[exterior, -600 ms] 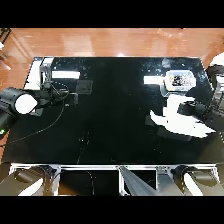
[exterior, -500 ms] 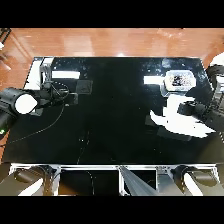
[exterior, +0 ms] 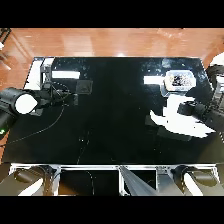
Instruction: Fold the box and place the chain.
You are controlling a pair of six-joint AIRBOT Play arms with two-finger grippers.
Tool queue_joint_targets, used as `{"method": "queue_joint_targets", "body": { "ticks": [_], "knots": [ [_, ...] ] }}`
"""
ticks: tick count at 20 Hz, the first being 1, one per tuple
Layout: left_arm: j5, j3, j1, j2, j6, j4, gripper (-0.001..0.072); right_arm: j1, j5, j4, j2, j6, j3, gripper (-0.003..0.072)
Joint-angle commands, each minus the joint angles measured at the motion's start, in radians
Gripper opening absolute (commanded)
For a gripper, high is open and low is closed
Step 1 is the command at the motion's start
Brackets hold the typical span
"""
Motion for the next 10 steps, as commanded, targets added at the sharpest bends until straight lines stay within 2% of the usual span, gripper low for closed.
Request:
{"method": "queue_joint_targets", "body": {
  "ticks": [1, 10],
  "knots": [
    [-0.018, 0.0, 0.001, -0.001, 0.0, 0.002, 0.0018, 0.001, 0.0, 0.0, 0.001, 0.0, 0.0, 0.0018],
    [-0.019, 0.0, 0.001, -0.001, 0.0, 0.0, 0.0018, 0.001, 0.023, 0.001, 0.001, 0.002, 0.0, 0.0019]
  ]
}}
